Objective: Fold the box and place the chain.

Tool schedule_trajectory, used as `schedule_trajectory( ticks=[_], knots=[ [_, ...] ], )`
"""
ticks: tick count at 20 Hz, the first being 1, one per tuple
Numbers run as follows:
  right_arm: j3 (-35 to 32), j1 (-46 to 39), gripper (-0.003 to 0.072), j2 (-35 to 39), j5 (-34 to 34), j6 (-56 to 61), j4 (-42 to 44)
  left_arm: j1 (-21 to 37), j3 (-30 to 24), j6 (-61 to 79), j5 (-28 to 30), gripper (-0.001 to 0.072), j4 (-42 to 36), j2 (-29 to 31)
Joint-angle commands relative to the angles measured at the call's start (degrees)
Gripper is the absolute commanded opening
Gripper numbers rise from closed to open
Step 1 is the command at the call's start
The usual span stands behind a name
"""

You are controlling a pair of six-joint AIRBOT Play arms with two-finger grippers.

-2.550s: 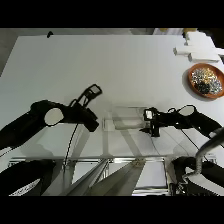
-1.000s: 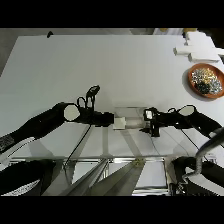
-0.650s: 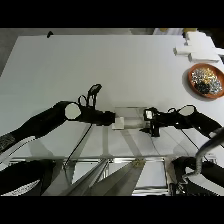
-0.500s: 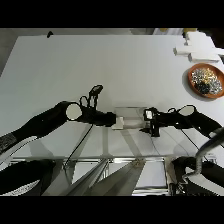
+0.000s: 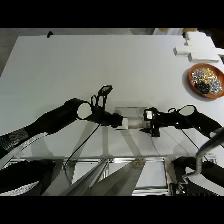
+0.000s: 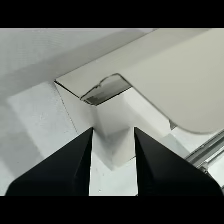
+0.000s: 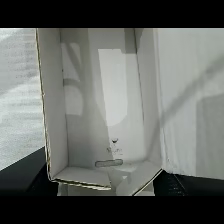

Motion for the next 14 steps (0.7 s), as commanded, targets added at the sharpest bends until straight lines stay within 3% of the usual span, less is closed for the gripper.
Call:
schedule_trajectory(
  ticks=[1,11,14],
  knots=[
    [0.0,0.0,0.0337,0.0,0.0,0.1,0.0,-0.5,1.2,-5.5,-2.4,0.0292,5.4,-0.9],
    [0.0,0.0,0.0337,0.0,0.0,0.1,0.0,-0.9,4.7,-14.2,-5.9,0.0290,12.8,-1.2],
    [0.0,0.0,0.0337,0.0,0.0,0.1,0.0,-1.8,8.0,-16.1,-10.4,0.0290,14.9,-3.7]
  ],
)
